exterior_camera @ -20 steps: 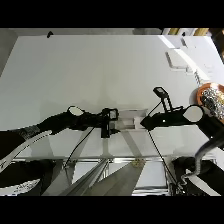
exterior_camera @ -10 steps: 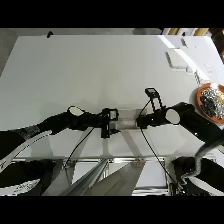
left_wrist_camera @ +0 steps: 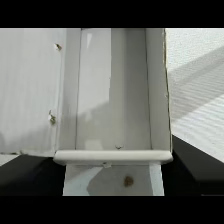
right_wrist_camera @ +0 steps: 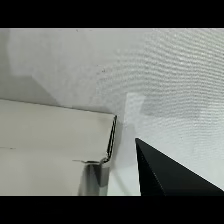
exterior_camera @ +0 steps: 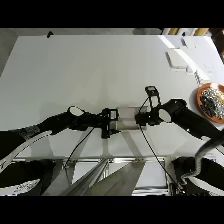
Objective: Fold the box and place the chain.
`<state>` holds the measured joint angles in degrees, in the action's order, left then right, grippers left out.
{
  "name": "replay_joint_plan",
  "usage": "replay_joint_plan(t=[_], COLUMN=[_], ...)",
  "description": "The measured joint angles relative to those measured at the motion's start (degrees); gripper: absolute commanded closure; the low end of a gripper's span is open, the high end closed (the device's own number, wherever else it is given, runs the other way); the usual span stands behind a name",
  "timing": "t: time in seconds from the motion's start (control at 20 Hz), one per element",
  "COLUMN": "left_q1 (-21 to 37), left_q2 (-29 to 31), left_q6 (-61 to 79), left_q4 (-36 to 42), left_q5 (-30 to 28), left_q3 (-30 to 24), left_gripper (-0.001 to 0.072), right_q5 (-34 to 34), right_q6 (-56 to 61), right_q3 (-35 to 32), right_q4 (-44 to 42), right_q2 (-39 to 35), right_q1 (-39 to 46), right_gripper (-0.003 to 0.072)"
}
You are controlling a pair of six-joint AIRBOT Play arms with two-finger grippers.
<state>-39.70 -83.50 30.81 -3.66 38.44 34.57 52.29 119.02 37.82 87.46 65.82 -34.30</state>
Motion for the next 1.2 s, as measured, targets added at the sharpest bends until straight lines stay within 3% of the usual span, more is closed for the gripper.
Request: replay_joint_plan(t=[0.15,0.45,0.65,0.7,0.75,0.9,0.95,1.0,1.2], left_q1=[0.0,0.0,0.0,0.0,0.0,0.0,0.0,0.0,0.0], left_q2=[0.0,0.0,0.0,0.0,0.0,0.0,0.0,0.0,0.0], left_q6=[0.0,0.0,0.1,0.1,0.1,-0.1,-0.1,0.0,-0.1], left_q4=[0.0,0.0,0.0,-0.1,-0.1,0.0,0.0,0.0,0.1], left_q5=[0.0,0.0,0.0,0.0,0.0,0.0,0.0,0.0,-0.1], left_q3=[0.0,0.0,0.0,0.0,0.0,0.0,0.0,0.0,0.0], left_gripper=[0.0504,0.0504,0.0504,0.0504,0.0504,0.0504,0.0504,0.0504,0.0504], right_q5=[0.7,2.6,5.0,5.5,6.0,6.5,6.6,6.6,6.7], right_q6=[1.5,2.5,2.7,2.7,2.8,3.1,3.1,2.9,3.4], right_q3=[1.2,3.4,3.9,3.9,4.0,4.1,4.1,4.0,4.0], right_q4=[0.7,1.5,1.7,1.7,1.9,1.7,1.7,1.9,2.2], right_q2=[1.9,4.9,6.3,6.5,6.6,6.8,6.8,6.9,7.0], right_q1=[-2.3,-4.4,-4.6,-4.7,-4.7,-4.7,-4.7,-4.7,-4.7], right_gripper=[0.0393,0.0427,0.0537,0.0622,0.0648,0.0642,0.0591,0.0482,0.047])
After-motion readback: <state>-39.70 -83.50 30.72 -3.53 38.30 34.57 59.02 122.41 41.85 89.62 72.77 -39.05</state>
